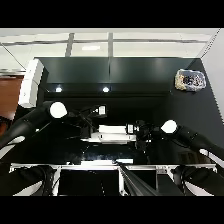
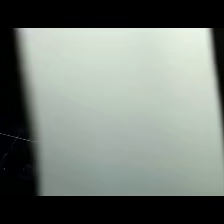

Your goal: Fold the box and place the chain.

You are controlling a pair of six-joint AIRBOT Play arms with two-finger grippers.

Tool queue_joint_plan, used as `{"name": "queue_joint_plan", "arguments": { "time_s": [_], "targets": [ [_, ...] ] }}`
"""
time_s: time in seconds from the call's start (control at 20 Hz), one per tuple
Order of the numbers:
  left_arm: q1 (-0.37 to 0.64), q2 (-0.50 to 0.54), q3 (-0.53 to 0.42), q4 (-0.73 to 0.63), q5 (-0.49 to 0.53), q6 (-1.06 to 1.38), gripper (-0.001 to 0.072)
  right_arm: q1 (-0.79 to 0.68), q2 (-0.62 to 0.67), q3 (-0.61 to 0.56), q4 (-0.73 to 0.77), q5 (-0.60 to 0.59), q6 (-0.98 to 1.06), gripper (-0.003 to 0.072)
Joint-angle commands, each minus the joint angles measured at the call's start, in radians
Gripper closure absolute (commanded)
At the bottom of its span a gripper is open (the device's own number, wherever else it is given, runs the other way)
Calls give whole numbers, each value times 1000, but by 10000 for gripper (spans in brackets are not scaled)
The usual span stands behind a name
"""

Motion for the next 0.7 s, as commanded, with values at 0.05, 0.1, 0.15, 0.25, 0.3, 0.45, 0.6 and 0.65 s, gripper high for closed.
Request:
{"name": "queue_joint_plan", "arguments": {
  "time_s": [0.05, 0.1, 0.15, 0.25, 0.3, 0.45, 0.6, 0.65],
  "targets": [
    [1, 129, 5, 329, -237, -407, 685, 0, 0, 1, 0, 0, 1, 454],
    [0, 139, 3, 288, -267, -441, 685, 0, 0, 1, 0, 0, 1, 454],
    [-1, 140, 3, 195, -288, -465, 685, 0, 0, 1, 0, 0, 1, 454],
    [-1, 139, -19, -91, -288, -452, 685, 0, 0, 1, 0, 0, 1, 454],
    [-2, 138, -38, -228, -269, -416, 684, 0, 0, 1, 0, 0, 1, 454],
    [-1, 138, -111, -505, -140, -283, 685, 0, 0, 1, 0, 0, 1, 454],
    [-1, 137, -155, -583, 103, -248, 684, 0, 0, 1, 0, 0, 1, 454],
    [-1, 137, -157, -583, 188, -248, 684, 0, 0, 1, 0, 0, 1, 454]
  ]
}}
